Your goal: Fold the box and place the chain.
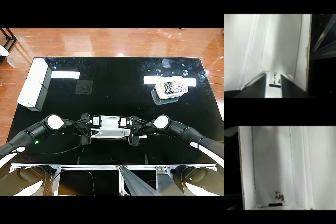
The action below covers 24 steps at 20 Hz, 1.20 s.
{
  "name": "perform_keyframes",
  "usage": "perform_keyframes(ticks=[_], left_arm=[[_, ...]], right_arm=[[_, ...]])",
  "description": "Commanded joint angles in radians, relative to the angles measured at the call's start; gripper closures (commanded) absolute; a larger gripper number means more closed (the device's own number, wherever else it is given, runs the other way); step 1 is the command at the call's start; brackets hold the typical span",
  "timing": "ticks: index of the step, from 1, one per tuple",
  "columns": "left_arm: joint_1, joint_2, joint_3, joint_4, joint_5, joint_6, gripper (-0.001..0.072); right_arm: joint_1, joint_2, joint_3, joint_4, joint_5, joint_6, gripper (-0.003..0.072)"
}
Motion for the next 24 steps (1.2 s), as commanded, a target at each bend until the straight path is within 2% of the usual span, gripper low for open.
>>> perform_keyframes(ticks=[1,4,5,6,7,9,11,14,16,19,20,22,24], left_arm=[[0.0,-0.001,0.001,0.0,0.002,0.0,0.034],[0.0,0.0,0.001,0.0,-0.002,-0.001,0.0356],[0.0,0.0,0.001,0.001,-0.003,-0.005,0.0445],[0.0,0.004,0.001,0.003,-0.008,-0.01,0.0621],[0.0,0.013,0.001,0.013,-0.013,-0.013,0.0684],[0.002,0.055,0.001,0.058,-0.027,-0.047,0.0684],[0.006,0.129,0.001,0.165,-0.037,-0.192,0.0684],[0.05,0.279,0.001,0.369,-0.163,-0.424,0.0684],[0.103,0.401,0.001,0.465,-0.233,-0.577,0.0684],[0.243,0.552,-0.001,0.561,-0.27,-0.935,0.0683],[0.306,0.569,-0.004,0.562,-0.279,-1.109,0.0682],[0.443,0.539,-0.018,0.535,-0.36,-1.457,0.0682],[0.555,0.46,-0.045,0.435,-0.422,-1.527,0.0682]], right_arm=[[0.001,0.0,0.001,0.0,0.0,0.0,0.0377],[0.001,0.0,0.001,0.0,0.0,0.0,0.0377],[0.001,0.0,0.001,0.0,0.0,0.0,0.0378],[0.001,0.0,0.001,0.0,0.0,0.0,0.0378],[0.001,0.0,0.001,0.0,0.0,0.0,0.0377],[0.001,0.0,0.001,0.0,0.0,0.0,0.0377],[0.001,0.0,0.001,0.0,0.0,0.0,0.0377],[0.001,0.0,0.001,0.0,0.0,0.0,0.0377],[0.001,0.0,0.001,0.0,0.0,0.0,0.0378],[0.002,0.0,0.001,0.0,0.0,0.0,0.0378],[0.002,0.0,0.001,0.0,0.0,0.0,0.0378],[0.002,0.0,0.001,0.0,0.0,0.0,0.0378],[0.002,0.0,0.001,0.0,0.0,0.0,0.0378]])
